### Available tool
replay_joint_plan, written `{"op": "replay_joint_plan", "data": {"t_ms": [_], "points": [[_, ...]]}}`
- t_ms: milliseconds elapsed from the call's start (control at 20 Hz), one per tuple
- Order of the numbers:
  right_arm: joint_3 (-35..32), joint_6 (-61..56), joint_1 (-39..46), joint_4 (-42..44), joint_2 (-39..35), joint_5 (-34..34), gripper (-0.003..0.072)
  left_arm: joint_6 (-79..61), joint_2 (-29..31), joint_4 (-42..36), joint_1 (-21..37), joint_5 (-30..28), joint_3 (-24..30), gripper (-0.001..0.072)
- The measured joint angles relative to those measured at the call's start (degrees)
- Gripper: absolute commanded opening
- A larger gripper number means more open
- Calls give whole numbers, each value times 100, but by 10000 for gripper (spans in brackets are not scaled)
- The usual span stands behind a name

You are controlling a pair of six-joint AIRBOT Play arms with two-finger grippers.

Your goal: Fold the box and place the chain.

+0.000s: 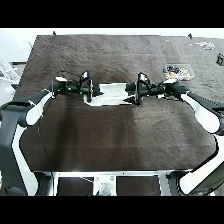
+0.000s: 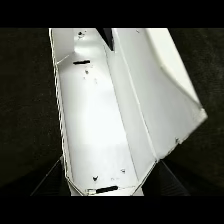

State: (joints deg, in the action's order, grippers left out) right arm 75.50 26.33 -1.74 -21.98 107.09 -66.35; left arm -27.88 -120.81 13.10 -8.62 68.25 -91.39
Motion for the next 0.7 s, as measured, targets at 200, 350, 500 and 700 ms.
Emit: {"op": "replay_joint_plan", "data": {"t_ms": [200,350,500,700], "points": [[264,-116,31,-136,269,-271,684,0,0,0,0,13,0,20],[367,-153,35,-216,404,-446,684,0,0,2,0,31,0,20],[448,-157,11,-251,535,-621,684,-2,0,4,0,35,0,19],[621,-109,-90,-317,686,-754,684,-2,0,4,0,37,0,19]]}}
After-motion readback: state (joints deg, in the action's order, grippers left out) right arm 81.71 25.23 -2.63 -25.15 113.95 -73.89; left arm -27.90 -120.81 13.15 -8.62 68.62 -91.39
